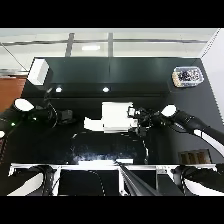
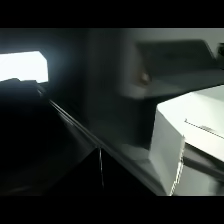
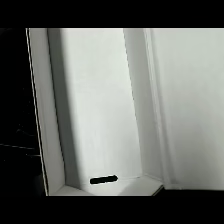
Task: Fold the box and place the chain.
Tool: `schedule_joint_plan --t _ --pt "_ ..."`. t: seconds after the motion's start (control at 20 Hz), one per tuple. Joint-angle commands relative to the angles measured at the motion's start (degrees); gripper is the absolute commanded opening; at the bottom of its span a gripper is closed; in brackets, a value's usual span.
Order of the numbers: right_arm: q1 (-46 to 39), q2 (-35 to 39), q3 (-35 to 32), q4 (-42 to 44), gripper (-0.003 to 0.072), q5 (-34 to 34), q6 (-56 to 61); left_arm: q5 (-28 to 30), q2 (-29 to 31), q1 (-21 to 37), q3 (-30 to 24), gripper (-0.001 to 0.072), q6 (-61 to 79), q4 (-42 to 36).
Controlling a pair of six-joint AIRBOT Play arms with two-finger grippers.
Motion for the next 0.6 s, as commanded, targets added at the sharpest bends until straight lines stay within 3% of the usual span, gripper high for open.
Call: schedule_joint_plan --t 0.0,0.15,0.3,0.55 --pt "0.0 0.0 0.0 0.0 0.0424 0.0 0.0 -1.7 -6.4 -0.9 -3.0 0.0023 3.3 -13.2" --pt "0.0 0.0 0.0 0.0 0.0424 0.0 0.0 1.6 -10.1 -6.6 -2.1 0.0023 10.2 -20.5" --pt "0.0 0.0 0.0 0.0 0.0424 0.0 0.0 2.6 -11.1 -10.3 0.5 0.0023 12.0 -20.5" --pt "0.0 0.0 0.0 0.0 0.0424 0.0 0.0 1.2 -11.1 -11.0 3.3 0.0028 12.6 -20.2"
